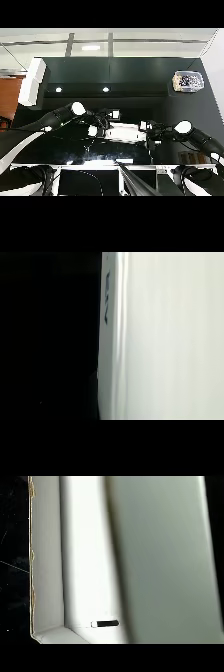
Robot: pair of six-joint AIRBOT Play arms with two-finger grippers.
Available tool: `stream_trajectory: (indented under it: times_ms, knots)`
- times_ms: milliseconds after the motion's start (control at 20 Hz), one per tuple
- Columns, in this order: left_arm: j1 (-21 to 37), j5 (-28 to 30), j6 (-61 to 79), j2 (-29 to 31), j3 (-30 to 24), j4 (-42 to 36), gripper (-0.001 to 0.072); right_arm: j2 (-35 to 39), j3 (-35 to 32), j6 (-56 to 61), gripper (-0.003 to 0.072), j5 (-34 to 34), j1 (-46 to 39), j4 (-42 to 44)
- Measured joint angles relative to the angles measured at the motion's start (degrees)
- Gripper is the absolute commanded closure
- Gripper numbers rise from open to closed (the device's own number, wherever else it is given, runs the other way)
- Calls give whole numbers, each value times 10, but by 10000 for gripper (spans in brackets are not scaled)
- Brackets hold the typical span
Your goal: Fold the box and place the chain.
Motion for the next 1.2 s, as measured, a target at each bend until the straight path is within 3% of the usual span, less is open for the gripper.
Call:
stream_trajectory:
  times_ms: [200, 250, 300, 350, 400, 500, 550, 800, 1050, 1100, 1200]
  knots:
    - [0, 0, 0, 0, 0, 0, 684, -1, 0, 2, 54, -2, 0, 0]
    - [0, 0, 0, 0, 0, 0, 684, -1, 0, 3, 126, -2, 0, 0]
    - [0, 0, 0, 0, 0, 0, 684, -1, 0, 3, 249, -3, 0, 0]
    - [0, 0, 0, 0, 0, 0, 679, -1, 0, 4, 250, -3, 0, 0]
    - [0, 0, 0, 0, 0, 0, 620, -1, 0, 4, 249, -3, 0, -1]
    - [0, 1, -8, 0, 0, -2, 190, -1, 0, 4, 250, -1, 0, -2]
    - [0, 1, -15, 1, 1, -1, 120, -1, 0, 4, 250, 0, 0, -2]
    - [13, 0, -56, 40, 1, 16, 121, -1, 0, 2, 249, 4, 0, -4]
    - [33, -51, -184, 109, 1, 111, 125, -1, 0, -9, 250, 17, 0, -8]
    - [35, -69, -215, 119, 1, 134, 184, -1, 0, -9, 250, 19, 0, -8]
    - [37, -114, -282, 137, 1, 177, 686, -1, 0, -10, 249, 20, 0, -9]
